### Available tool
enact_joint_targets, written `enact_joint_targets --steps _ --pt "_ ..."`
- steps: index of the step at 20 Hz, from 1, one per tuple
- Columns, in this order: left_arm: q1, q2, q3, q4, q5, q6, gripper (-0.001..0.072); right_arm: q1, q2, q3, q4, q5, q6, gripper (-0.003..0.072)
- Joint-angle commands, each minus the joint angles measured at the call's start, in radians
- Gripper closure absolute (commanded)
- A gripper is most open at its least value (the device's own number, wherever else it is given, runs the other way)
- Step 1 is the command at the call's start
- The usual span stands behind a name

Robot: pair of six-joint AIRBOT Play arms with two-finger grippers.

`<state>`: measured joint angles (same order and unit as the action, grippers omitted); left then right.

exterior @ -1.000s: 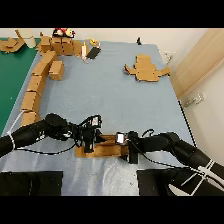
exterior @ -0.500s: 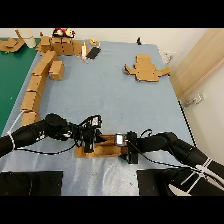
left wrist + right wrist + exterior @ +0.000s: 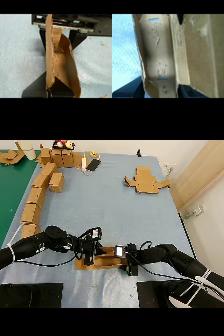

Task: Fold the box.

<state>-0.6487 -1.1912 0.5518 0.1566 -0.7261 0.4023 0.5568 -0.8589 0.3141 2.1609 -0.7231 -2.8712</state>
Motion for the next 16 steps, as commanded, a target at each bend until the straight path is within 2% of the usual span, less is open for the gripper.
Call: enact_joint_targets --steps 1,13,16 --pt "0.000 0.000 0.000 0.000 0.001 0.000 0.0694 0.000 0.000 0.000 -0.003 -0.004 -0.002 0.0278" --pt "0.000 0.000 0.000 -0.005 0.005 0.001 0.0695 0.000 0.000 0.000 -0.003 -0.004 -0.002 0.0277" --pt "0.002 0.000 0.005 -0.089 0.039 0.000 0.0695 0.000 0.000 0.000 -0.002 -0.004 -0.001 0.0278"
